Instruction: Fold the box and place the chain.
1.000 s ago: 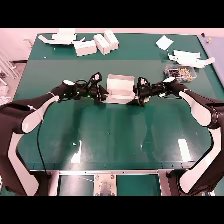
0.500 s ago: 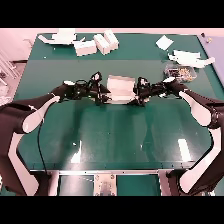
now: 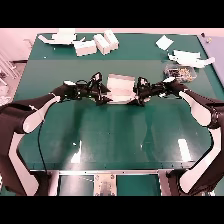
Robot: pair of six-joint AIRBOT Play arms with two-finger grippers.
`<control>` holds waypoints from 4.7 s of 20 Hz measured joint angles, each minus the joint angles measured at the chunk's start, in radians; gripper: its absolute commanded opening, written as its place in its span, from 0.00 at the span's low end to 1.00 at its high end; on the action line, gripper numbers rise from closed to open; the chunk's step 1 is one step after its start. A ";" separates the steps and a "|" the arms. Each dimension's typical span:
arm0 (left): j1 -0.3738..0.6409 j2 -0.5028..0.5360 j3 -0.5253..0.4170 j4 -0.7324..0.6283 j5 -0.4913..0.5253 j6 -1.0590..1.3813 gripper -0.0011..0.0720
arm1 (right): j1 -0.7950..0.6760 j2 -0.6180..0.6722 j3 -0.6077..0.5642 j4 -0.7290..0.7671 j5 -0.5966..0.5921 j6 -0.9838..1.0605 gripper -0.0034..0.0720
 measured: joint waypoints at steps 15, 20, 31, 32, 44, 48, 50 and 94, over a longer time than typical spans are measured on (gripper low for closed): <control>0.000 0.081 0.030 0.076 -0.037 -0.016 0.04 | 0.001 0.000 0.000 -0.001 0.003 -0.001 0.79; 0.026 0.193 0.031 0.190 -0.089 -0.149 0.04 | 0.001 0.000 0.000 -0.001 0.003 -0.001 0.79; 0.246 0.258 0.024 0.441 -0.051 -1.077 0.04 | 0.001 0.000 0.000 -0.001 0.002 -0.001 0.79; 0.256 0.247 0.023 0.464 -0.069 -1.143 0.04 | 0.001 0.000 0.000 -0.001 0.002 -0.001 0.79; 0.189 0.074 0.022 0.446 -0.151 -1.361 0.04 | 0.001 0.000 0.000 0.000 0.001 -0.001 0.79; 0.157 0.062 0.022 0.434 -0.150 -1.376 0.04 | 0.001 0.000 0.000 0.000 0.001 -0.001 0.79; 0.142 0.061 0.022 0.423 -0.151 -1.382 0.04 | 0.001 0.000 0.000 0.000 0.001 -0.001 0.79; 0.010 0.072 0.173 0.444 -0.143 -1.485 0.60 | 0.001 0.000 0.000 0.000 0.001 -0.001 0.79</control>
